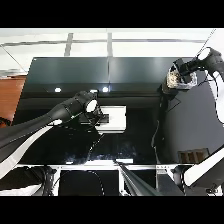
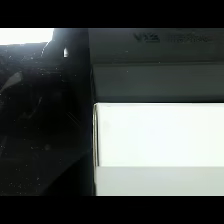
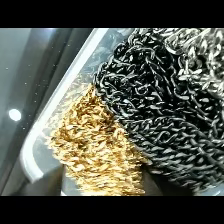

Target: Fold the box and place the chain.

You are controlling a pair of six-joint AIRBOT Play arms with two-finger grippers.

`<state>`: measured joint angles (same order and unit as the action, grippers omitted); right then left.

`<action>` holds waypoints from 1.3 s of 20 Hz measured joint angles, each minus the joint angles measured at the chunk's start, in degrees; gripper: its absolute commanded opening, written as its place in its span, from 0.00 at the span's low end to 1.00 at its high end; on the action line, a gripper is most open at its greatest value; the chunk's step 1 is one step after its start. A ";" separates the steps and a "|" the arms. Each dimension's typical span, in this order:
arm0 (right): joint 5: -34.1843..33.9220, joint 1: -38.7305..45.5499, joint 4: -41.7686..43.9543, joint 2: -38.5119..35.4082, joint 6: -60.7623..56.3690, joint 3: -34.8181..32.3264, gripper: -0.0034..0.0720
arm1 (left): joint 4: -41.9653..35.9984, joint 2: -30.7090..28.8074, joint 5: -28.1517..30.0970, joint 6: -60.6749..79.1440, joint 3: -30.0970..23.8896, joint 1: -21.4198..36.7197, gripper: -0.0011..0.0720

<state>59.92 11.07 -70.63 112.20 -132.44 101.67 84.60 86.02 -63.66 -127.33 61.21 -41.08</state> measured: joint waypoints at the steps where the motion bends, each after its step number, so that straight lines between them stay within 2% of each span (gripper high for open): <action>1: -0.20 0.00 0.33 0.39 0.63 0.00 0.11 | 0.00 0.00 0.00 0.00 0.00 0.00 0.05; 2: -0.48 0.00 0.85 0.68 1.77 0.04 0.06 | 0.00 0.00 -0.02 0.00 0.00 0.00 0.05; 5: 0.48 0.31 1.90 0.31 7.72 0.20 0.06 | 0.00 0.00 0.00 0.00 0.00 0.00 0.05; 9: 1.07 1.18 2.62 -4.96 19.58 0.37 0.06 | 0.00 0.00 0.02 0.00 0.00 0.00 0.05; 16: 3.02 1.53 3.10 -23.78 37.29 0.46 0.06 | 0.00 0.00 0.07 0.00 0.00 0.00 0.05; 21: 2.67 1.53 6.25 -36.92 43.89 1.11 0.06 | 0.00 0.00 0.07 0.00 0.00 0.00 0.05; 26: 2.86 1.29 12.76 -46.14 47.65 1.22 0.06 | 0.02 0.00 0.09 0.00 0.00 0.00 0.05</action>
<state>62.78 12.36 -57.87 66.06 -84.79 102.89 84.62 86.02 -63.57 -127.33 61.21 -41.08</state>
